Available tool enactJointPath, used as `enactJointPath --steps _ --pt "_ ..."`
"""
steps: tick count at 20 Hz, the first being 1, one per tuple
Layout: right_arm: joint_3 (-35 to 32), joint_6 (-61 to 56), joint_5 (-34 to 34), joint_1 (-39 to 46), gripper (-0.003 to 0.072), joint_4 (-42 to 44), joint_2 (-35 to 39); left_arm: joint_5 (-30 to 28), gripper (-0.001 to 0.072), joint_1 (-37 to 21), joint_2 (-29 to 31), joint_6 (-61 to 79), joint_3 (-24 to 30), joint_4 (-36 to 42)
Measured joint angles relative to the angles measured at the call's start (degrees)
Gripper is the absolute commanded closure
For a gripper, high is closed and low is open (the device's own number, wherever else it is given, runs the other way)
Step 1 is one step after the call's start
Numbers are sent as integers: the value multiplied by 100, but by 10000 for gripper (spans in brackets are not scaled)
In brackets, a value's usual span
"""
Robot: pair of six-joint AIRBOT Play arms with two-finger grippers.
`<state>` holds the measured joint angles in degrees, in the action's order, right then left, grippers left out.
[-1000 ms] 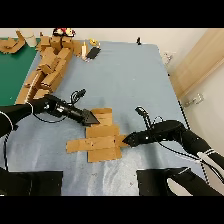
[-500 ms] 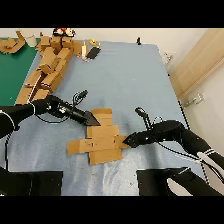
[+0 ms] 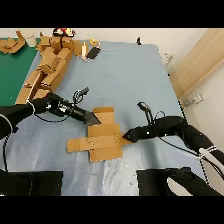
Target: Fold the box.
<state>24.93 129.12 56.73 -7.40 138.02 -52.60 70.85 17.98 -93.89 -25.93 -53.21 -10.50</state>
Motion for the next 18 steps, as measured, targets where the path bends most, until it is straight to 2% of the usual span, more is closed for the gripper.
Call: enactJointPath --steps 6,7,8,9,14,18 --pt "1038 -1165 422 175 329 -612 175 -302 698 503 662 957 76 -13" --pt "1137 -1305 455 184 373 -647 208 -448 698 601 785 1154 136 -17" --pt "1207 -1416 476 190 500 -671 238 -623 698 708 935 1388 227 -17" --pt "1261 -1543 505 195 591 -699 260 -826 698 802 1088 1613 341 -11" --pt "1373 -1825 527 203 604 -719 299 -2000 698 1137 1912 2796 1185 74" --pt "1386 -1971 422 201 604 -715 271 -2361 698 1213 2393 3832 1768 422"
